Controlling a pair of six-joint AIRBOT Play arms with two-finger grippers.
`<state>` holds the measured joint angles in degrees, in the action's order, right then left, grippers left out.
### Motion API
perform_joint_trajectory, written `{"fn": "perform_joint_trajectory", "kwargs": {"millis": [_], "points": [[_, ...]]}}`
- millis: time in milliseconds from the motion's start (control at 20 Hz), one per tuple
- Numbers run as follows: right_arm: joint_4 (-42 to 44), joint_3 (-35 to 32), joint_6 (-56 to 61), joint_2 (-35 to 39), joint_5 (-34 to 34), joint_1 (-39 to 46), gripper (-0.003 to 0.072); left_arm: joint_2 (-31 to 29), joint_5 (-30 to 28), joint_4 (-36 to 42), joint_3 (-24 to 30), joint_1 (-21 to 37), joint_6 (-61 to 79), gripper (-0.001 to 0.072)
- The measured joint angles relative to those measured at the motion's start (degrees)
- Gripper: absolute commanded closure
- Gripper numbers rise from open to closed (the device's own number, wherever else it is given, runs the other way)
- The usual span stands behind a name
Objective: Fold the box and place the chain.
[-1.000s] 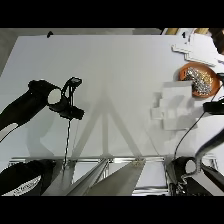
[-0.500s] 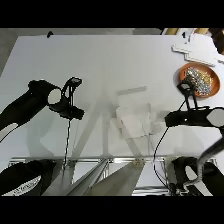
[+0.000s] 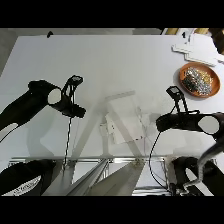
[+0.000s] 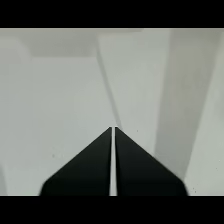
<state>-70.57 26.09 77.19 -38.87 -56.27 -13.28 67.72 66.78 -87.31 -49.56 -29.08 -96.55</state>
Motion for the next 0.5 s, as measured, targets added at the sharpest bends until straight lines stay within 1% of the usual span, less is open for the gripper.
{"fn": "perform_joint_trajectory", "kwargs": {"millis": [50,150,200,250,300,350,400,500], "points": [[0.07,0.0,0.09,0.02,0.07,-0.07,0.0671,0.02,-1.57,0.79,0.0,0.0,1.95,0.0251],[0.07,0.0,0.24,0.02,0.07,-0.17,0.0671,0.35,-6.03,5.49,0.0,0.04,8.5,0.0245],[0.07,0.0,0.35,0.02,0.09,-0.24,0.0671,0.83,-8.41,10.19,-0.02,0.04,13.9,0.0215],[0.07,0.0,0.42,0.02,0.07,-0.26,0.0671,1.55,-10.12,15.82,-0.02,0.07,20.59,0.0196],[0.09,0.0,0.42,0.02,0.04,-0.28,0.0671,2.69,-11.43,22.88,0.0,0.07,28.59,0.0196],[0.09,0.0,0.42,0.02,0.04,-0.28,0.0671,3.98,-12.26,29.75,-0.02,0.07,35.98,0.0175],[0.09,0.0,0.42,0.02,0.0,-0.28,0.0671,5.6,-12.92,36.72,0.0,0.07,43.39,0.0112],[0.09,0.0,0.42,0.02,-0.13,-0.28,0.0671,8.68,-13.75,47.71,-0.02,0.09,54.64,0.0076]]}}
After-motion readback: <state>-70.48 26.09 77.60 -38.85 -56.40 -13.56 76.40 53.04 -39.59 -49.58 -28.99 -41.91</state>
